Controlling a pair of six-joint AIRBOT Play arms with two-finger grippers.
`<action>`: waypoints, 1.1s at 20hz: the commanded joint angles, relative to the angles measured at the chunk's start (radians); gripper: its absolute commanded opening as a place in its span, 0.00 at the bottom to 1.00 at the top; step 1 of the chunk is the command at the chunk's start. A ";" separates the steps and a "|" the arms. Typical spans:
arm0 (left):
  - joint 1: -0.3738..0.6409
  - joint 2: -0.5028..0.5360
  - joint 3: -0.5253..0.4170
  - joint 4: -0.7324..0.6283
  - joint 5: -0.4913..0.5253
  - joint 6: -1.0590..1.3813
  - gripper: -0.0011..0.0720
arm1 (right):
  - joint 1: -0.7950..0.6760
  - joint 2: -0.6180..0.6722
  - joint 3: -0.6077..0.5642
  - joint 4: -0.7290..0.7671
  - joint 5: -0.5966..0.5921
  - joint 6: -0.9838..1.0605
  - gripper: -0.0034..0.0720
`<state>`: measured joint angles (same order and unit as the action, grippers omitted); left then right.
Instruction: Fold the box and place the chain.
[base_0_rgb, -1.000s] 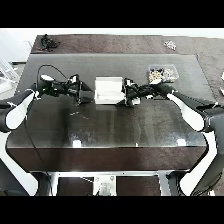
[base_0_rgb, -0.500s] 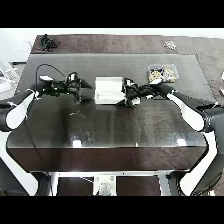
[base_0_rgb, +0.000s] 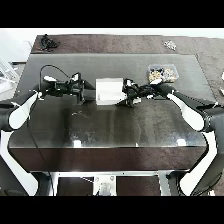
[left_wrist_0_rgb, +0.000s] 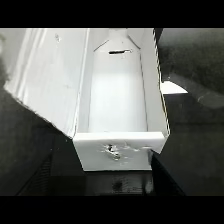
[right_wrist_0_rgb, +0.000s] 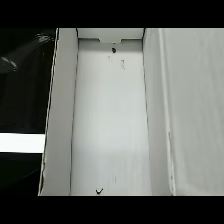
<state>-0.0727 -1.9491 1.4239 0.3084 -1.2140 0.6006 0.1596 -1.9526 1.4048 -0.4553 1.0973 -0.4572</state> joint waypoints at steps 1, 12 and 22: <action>-0.008 -0.004 0.001 0.004 0.000 -0.010 1.00 | 0.001 0.000 0.000 0.003 0.004 0.000 0.83; -0.007 -0.004 0.001 0.054 0.008 -0.054 1.00 | 0.001 0.000 0.000 0.003 0.004 0.000 0.83; -0.007 -0.004 0.001 0.059 -0.031 -0.071 1.00 | 0.001 0.000 0.000 0.003 0.004 0.000 0.83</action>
<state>-0.0795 -1.9530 1.4239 0.3668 -1.2308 0.5323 0.1608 -1.9526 1.4048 -0.4511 1.1019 -0.4572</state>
